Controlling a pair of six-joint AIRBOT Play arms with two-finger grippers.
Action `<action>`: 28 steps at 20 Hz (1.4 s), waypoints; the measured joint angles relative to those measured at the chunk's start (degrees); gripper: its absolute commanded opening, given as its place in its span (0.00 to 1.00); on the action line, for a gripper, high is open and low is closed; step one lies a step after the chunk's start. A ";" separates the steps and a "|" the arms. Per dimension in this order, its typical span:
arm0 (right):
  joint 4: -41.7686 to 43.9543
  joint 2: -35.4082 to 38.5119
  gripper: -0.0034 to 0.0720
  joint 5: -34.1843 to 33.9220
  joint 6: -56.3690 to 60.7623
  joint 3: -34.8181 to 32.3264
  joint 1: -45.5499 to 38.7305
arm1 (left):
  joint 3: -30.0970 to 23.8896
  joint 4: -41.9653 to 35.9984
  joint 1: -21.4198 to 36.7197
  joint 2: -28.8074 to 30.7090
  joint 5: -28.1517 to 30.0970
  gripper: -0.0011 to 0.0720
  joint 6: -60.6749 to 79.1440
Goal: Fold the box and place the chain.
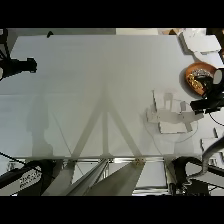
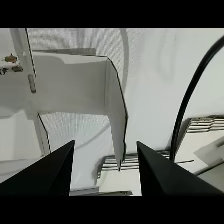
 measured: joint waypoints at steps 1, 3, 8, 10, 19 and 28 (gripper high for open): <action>-0.04 -0.98 0.48 -0.42 -0.04 0.00 0.00 | 0.00 -0.02 0.00 0.00 0.00 0.97 0.02; -0.22 -2.38 0.43 -1.86 -0.07 0.00 0.00 | 0.00 -0.02 0.00 0.00 0.02 0.97 0.02; -0.07 -4.15 0.10 -4.46 0.20 0.02 -0.61 | 0.00 -0.02 0.00 0.00 0.02 0.97 0.02; 0.28 -4.61 0.08 -4.66 1.25 0.02 -1.57 | 0.00 -0.02 0.00 0.02 0.00 0.97 0.02; 1.75 -3.52 0.06 -4.61 2.16 0.02 -1.90 | 0.00 -0.02 0.00 0.00 0.00 0.97 0.02; 21.68 8.70 0.06 -10.95 -8.68 0.00 5.60 | 0.00 -0.02 0.00 0.00 0.02 0.97 0.02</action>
